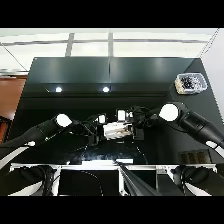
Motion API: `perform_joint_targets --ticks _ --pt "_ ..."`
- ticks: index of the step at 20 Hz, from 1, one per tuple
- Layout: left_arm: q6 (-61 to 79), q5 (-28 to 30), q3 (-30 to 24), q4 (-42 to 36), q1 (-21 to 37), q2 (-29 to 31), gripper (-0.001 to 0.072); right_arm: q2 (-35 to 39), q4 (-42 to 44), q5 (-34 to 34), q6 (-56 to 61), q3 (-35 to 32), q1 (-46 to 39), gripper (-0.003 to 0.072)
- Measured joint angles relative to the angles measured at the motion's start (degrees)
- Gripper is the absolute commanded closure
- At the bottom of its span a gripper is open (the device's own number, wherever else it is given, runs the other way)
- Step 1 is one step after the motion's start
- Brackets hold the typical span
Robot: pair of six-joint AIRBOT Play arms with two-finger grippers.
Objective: Fold the box and place the chain.
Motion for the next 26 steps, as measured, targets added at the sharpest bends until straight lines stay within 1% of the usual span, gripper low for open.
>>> perform_joint_targets --ticks 6,7,8,9,18,20,26 --pt "0.0 0.0 -0.02 -0.02 0.02 0.0 0.0349 0.02 -1.18 0.5 1.38 0.02 0.0 0.0412" --pt "0.0 0.0 -0.02 -0.02 0.0 0.0 0.0348 0.02 -1.33 0.55 1.53 0.02 0.0 0.0432" --pt "0.0 0.0 0.0 -0.02 0.0 0.0 0.0349 0.02 -1.38 0.59 1.55 0.02 0.0 0.0482" --pt "0.0 0.0 0.0 -0.02 0.0 0.0 0.0349 0.02 -1.44 0.63 1.57 0.02 0.0 0.0492" --pt "-0.04 0.0 -0.02 -0.07 0.0 0.0 0.0349 0.0 -1.64 0.59 1.73 0.02 0.0 0.0489" --pt "-0.04 0.0 -0.02 -0.07 0.02 0.0 0.0349 -0.11 -1.6 0.59 1.73 0.02 0.0 0.0472" --pt "-0.02 -0.02 -0.02 -0.07 0.0 0.0 0.0349 -0.96 -1.55 0.66 1.73 0.02 0.0 0.047"
